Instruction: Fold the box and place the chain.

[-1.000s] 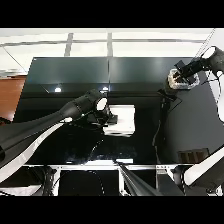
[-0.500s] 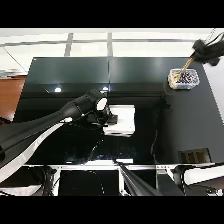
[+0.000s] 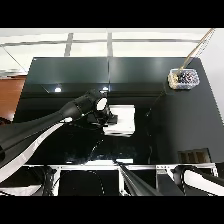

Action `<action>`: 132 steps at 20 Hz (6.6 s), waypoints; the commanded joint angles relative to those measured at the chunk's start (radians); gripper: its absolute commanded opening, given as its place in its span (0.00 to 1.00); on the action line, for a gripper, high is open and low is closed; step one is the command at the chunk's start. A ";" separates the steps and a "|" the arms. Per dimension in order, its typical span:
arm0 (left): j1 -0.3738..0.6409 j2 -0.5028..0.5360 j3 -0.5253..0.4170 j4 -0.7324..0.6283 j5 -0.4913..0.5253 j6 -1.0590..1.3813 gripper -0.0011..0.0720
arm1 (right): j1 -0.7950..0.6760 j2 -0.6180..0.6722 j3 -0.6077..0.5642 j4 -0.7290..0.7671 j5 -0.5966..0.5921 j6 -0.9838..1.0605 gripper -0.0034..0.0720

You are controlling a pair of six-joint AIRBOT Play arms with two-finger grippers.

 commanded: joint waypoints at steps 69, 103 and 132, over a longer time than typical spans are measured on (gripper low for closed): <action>0.000 0.000 0.000 0.000 -0.001 0.000 0.05 | 0.634 0.195 -1.168 0.211 -0.139 -0.134 0.49; 0.000 0.000 0.000 0.000 -0.001 0.000 0.06 | 0.138 -0.208 -0.830 -0.175 -0.241 -0.027 0.06; 0.000 0.000 0.000 0.000 -0.002 0.000 0.05 | 0.251 0.525 -0.872 0.315 0.270 -0.265 0.06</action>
